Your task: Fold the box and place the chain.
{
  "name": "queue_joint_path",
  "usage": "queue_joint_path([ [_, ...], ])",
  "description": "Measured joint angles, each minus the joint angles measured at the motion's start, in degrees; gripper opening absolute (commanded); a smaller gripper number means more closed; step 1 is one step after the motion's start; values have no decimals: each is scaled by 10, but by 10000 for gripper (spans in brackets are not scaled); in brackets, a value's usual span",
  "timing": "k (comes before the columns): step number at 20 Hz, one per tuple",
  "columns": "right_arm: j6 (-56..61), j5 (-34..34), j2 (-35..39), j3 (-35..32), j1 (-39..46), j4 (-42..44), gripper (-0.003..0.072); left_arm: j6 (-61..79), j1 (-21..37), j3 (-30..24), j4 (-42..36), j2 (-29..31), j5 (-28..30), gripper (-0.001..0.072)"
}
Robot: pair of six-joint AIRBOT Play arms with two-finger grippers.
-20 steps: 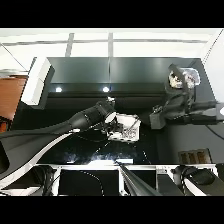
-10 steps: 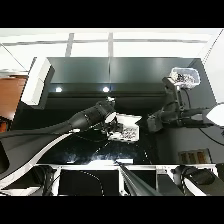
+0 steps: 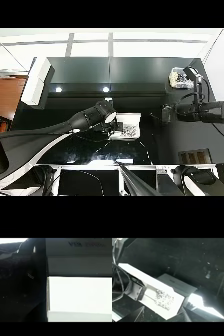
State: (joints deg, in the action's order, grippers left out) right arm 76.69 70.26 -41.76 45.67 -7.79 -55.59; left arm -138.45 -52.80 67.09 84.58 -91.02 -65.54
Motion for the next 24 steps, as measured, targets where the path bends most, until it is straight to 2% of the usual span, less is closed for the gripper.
queue_joint_path([
  [1,0,0,0,0,2,0,561,-5,0,3,0,0,-7,92],
  [3,0,-1,1,1,5,-1,561,-11,1,13,0,1,-15,570],
  [4,0,-2,1,1,5,-2,561,-13,1,19,0,2,-14,611],
  [8,0,-8,1,1,7,-2,561,26,1,51,7,21,-43,611],
  [12,0,-17,1,1,8,-4,561,173,5,64,12,72,-112,611],
  [15,0,-22,1,1,8,-6,561,310,36,38,23,127,-172,611],
  [17,0,-24,1,1,8,-8,561,388,88,-3,6,173,-178,611],
  [19,0,-27,1,1,8,-11,561,493,164,-61,-81,221,-156,612],
  [22,0,-33,1,1,8,-14,561,715,286,-167,-296,272,-108,615],
  [23,0,-33,1,1,8,-16,561,788,314,-199,-349,280,-91,632],
  [24,0,-36,1,1,8,-16,561,867,337,-232,-391,286,-71,713],
])
